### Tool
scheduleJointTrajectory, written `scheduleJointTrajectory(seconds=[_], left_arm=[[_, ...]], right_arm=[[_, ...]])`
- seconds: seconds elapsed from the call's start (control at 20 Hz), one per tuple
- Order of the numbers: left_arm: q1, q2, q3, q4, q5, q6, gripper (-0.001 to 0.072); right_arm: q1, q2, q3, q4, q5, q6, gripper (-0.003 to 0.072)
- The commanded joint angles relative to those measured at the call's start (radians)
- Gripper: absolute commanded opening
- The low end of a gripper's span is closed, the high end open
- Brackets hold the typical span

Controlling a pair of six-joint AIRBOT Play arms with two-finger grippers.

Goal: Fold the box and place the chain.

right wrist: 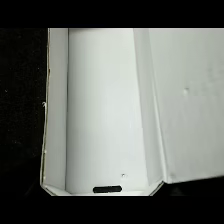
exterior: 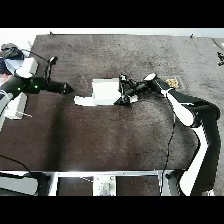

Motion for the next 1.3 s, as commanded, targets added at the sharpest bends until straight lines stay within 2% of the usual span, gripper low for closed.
scheduleJointTrajectory(seconds=[0.0,0.15,0.3,0.65,0.8,1.0,1.25], left_arm=[[0.026,0.006,-0.065,-0.007,-0.032,-0.109,0.0011],[0.084,0.006,-0.065,-0.038,-0.041,-0.109,0.0011],[0.121,0.006,-0.069,-0.01,-0.052,-0.123,0.001],[0.103,-0.059,-0.069,0.018,-0.022,-0.223,0.001],[0.068,-0.086,-0.069,-0.018,-0.008,-0.213,0.001],[0.009,-0.106,-0.068,-0.024,0.082,-0.26,0.0011],[0.002,-0.145,-0.068,-0.095,0.094,-0.264,0.0011]], right_arm=[[0.001,0.0,0.0,0.0,0.0,0.0,0.0338],[0.001,0.0,0.0,0.0,0.0,0.0,0.0339],[0.001,0.0,0.0,0.0,0.0,0.0,0.0338],[0.001,0.0,0.0,0.0,0.0,0.0,0.0339],[0.001,0.0,0.0,0.0,0.0,0.0,0.0338],[0.001,0.0,0.0,0.0,0.0,0.0,0.0338],[0.001,0.0,0.0,0.0,0.0,0.0,0.0338]])
